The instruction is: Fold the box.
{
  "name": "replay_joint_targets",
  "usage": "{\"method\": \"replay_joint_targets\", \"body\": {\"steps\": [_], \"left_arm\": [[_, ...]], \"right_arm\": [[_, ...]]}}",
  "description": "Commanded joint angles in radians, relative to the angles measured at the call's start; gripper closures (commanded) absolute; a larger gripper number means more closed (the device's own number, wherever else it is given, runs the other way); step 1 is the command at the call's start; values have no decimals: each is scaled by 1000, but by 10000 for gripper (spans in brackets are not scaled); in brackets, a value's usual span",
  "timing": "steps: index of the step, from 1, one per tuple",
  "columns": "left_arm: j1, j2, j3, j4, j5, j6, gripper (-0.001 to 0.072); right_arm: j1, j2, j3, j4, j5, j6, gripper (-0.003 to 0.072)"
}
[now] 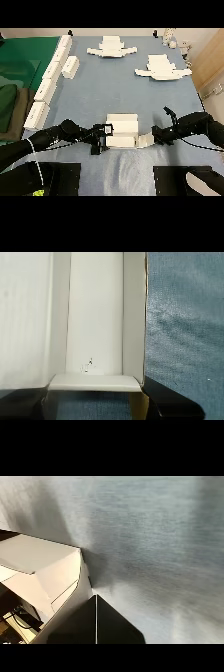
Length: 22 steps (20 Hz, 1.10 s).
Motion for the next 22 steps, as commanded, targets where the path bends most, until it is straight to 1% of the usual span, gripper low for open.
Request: {"method": "replay_joint_targets", "body": {"steps": [1, 3, 4, 5, 6, 7, 8, 9, 13, 15, 16, 19, 22], "left_arm": [[1, 0, 0, 0, 0, 0, 250], [1, 0, 0, 0, 0, 0, 250], [1, 0, 0, 0, 0, 0, 250], [1, 0, 1, 0, 0, 0, 251], [1, 0, 0, 0, 0, 0, 250], [1, 0, 0, 0, 0, 0, 251], [1, 0, 0, 0, 0, 0, 251], [1, 0, 0, 0, 0, 0, 251], [1, 0, 0, 0, 0, 0, 250], [1, 0, 0, 0, 0, 0, 251], [1, 0, 0, 0, 0, 0, 250], [1, 0, 0, 0, 0, 0, 251], [1, 0, 0, 0, 0, 0, 250]], "right_arm": [[8, 17, 1, 21, -5, 0, 685], [8, 44, 1, 26, -10, 2, 682], [11, 56, 2, 32, -13, 2, 569], [19, 67, 2, 37, -11, 2, 413], [31, 73, 2, 41, -11, 2, 371], [48, 73, 6, 46, -11, 2, 367], [70, 73, 13, 47, -8, 2, 311], [94, 73, 26, 50, 0, 2, 220], [196, 70, 65, 44, 113, 14, 212], [245, 70, 65, 27, 155, 69, 222], [270, 70, 66, 11, 171, 97, 246], [350, 71, 104, -101, 199, 237, 248], [451, 70, 160, -265, 210, 416, 271]]}}
